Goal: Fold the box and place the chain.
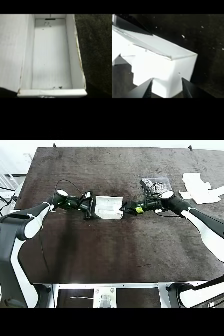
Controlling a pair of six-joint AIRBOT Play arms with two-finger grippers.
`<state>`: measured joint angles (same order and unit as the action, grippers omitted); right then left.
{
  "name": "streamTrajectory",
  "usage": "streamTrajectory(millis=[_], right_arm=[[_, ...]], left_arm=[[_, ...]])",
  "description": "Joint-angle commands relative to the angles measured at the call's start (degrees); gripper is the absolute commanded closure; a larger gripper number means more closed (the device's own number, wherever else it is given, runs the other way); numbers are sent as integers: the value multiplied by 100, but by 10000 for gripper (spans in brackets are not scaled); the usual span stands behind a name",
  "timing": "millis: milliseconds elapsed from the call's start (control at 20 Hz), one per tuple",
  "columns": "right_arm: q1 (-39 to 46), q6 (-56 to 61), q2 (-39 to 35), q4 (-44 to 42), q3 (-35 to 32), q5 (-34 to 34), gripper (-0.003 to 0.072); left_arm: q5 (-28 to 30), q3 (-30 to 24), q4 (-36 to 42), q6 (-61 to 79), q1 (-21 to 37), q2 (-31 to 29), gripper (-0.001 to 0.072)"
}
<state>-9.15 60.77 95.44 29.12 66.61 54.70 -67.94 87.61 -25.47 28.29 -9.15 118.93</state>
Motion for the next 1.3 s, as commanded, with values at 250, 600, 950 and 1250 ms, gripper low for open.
streamTrajectory(millis=[250,600,950,1250], right_arm=[[-378,1294,7,1412,321,-70,236],[-820,2406,9,2297,798,-243,236],[-1073,4009,101,3786,1224,-68,239],[-1314,4245,824,4127,2061,667,240]], left_arm=[[0,-2,-2,2,2,0,182],[-4,-2,-2,0,2,0,182],[0,0,0,-98,2,0,182],[0,0,0,-98,2,0,181]])
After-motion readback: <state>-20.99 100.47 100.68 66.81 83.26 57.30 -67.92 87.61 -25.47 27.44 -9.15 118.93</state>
